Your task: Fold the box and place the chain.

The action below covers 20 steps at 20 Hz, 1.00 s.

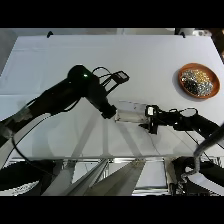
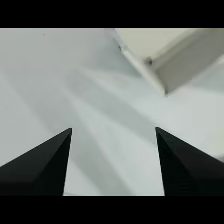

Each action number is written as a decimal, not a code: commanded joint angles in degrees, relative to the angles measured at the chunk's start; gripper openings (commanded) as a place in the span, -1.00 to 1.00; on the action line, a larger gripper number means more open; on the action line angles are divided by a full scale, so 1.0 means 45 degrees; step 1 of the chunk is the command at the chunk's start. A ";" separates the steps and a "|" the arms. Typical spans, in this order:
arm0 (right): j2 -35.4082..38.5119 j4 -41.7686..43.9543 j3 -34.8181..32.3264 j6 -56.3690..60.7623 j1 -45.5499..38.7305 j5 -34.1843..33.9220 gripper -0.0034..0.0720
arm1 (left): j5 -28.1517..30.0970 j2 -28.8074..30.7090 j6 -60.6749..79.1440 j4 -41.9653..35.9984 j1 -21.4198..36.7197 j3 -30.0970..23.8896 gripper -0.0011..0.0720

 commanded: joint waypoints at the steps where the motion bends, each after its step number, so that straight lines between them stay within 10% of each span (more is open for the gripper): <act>1: 0.0005 0.0000 -0.0005 0.0000 -0.0005 0.0015 0.05 | -0.0039 0.1336 0.7907 -0.0869 0.0763 -0.1428 0.95; 7: 0.0005 0.0000 -0.0005 0.0000 -0.0005 0.0015 0.05 | -0.6101 0.1695 1.5067 -0.4571 0.2385 -0.5935 0.96; 20: 0.0005 0.0000 -0.0005 0.0000 -0.0005 0.0015 0.05 | -0.8228 -0.0423 1.5067 -0.6246 0.2113 -0.5425 0.96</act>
